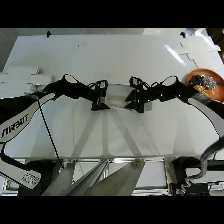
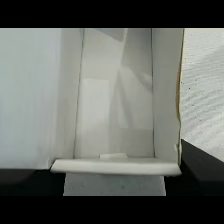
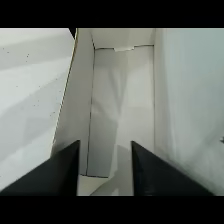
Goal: Fold the box and place the chain.
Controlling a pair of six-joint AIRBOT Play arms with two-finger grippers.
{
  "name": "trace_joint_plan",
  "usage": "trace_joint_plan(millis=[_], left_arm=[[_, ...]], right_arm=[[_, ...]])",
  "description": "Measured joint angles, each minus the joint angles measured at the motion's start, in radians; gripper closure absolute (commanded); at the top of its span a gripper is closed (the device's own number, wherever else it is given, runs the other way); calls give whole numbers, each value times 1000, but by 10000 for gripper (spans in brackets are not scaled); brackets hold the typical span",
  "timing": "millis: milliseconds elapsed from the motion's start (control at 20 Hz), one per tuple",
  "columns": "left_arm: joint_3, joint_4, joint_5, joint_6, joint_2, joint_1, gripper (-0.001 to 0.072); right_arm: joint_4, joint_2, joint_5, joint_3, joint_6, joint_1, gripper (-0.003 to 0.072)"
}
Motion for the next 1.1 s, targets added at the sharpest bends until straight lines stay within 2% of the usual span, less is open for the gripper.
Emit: trace_joint_plan(millis=[100, 250, 750, 950, 1100], left_arm=[[0, 0, 0, 0, 0, 0, 432], [1, -9, 11, 0, 0, 1, 432], [1, 3, 2, 4, 1, 0, 432], [1, 1, 2, 3, 1, 0, 432], [1, 0, 2, 3, 2, 0, 432]], right_arm=[[14, 9, -1, 0, -3, 1, 600], [42, 37, 6, 0, -3, 3, 674], [70, 249, 146, 1, 22, -32, 675], [27, 329, 174, 1, 203, -117, 676], [-78, 353, 161, 0, 430, -218, 677]])
